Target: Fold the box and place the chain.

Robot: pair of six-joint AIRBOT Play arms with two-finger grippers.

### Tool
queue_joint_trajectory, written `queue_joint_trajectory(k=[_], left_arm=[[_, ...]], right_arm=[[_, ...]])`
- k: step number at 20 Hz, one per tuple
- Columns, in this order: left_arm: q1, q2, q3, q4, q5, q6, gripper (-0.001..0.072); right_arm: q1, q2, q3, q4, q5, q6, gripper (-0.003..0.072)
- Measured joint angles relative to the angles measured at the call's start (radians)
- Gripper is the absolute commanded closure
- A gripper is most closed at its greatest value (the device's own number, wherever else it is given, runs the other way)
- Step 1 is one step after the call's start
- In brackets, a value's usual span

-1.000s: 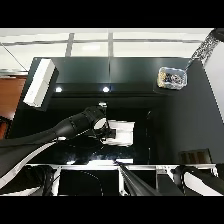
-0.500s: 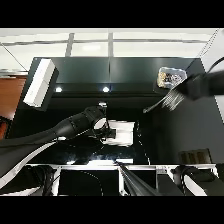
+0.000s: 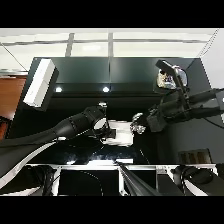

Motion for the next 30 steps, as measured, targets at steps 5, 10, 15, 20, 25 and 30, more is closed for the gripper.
queue_joint_trajectory(k=[5,10,15,20,25,30], left_arm=[[0.0,0.0,0.0,0.0,0.001,0.0,0.0685],[0.0,0.0,0.0,0.0,0.001,0.0,0.0684],[0.0,0.0,0.0,0.0,0.001,0.0,0.0684],[0.0,0.0,0.0,0.0,0.002,0.0,0.0684],[0.0,0.0,0.0,-0.008,0.002,0.0,0.0684],[0.0,0.0,0.0,-0.023,0.004,-0.002,0.0685]], right_arm=[[0.04,-0.009,-0.014,0.082,-0.077,-0.014,0.0676],[0.048,-0.011,-0.018,0.094,-0.091,-0.018,0.0675],[0.061,-0.022,-0.094,-0.018,-0.092,0.053,0.0675],[0.124,-0.037,-0.187,-0.051,-0.177,0.092,0.0674],[0.18,-0.095,-0.223,-0.061,-0.279,0.124,0.0672],[0.193,-0.116,-0.211,-0.023,-0.328,0.129,0.0668]])
